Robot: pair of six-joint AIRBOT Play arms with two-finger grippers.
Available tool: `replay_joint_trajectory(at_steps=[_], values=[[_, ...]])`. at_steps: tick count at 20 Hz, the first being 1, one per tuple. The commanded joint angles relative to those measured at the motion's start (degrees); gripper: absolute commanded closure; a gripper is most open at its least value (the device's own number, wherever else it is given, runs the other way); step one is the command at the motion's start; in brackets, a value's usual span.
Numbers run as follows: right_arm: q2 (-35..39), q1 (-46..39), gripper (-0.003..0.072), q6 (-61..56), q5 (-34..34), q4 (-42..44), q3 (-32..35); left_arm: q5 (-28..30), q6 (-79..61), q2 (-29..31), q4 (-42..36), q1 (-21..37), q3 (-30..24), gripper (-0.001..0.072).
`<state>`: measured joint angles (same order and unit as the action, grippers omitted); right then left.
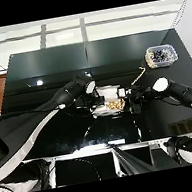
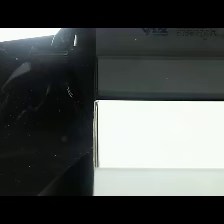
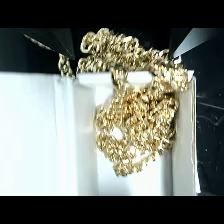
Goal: Fold the box and place the chain.
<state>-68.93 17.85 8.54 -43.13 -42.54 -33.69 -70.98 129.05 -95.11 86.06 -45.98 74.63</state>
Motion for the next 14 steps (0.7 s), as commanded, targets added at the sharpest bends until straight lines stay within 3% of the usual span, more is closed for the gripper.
replay_joint_trajectory(at_steps=[1,8,10,11,14], values=[[-1.92,0.20,0.0006,3.89,0.55,2.10,0.04,0.02,-0.02,0.02,0.00,0.02,0.04,0.0681],[-2.40,0.48,0.0011,1.18,0.55,2.01,0.04,0.02,-0.02,0.02,0.00,0.02,0.04,0.0681],[-2.40,0.48,0.0284,-0.94,0.92,1.99,0.04,0.02,-0.02,0.02,0.02,0.02,0.04,0.0680],[-2.38,0.48,0.0471,-2.54,1.40,1.99,0.04,0.02,-0.02,0.02,0.00,0.02,0.04,0.0681],[-2.01,0.48,0.0679,-6.45,1.38,1.22,0.02,0.00,-0.02,0.02,0.00,0.02,0.04,0.0680]])
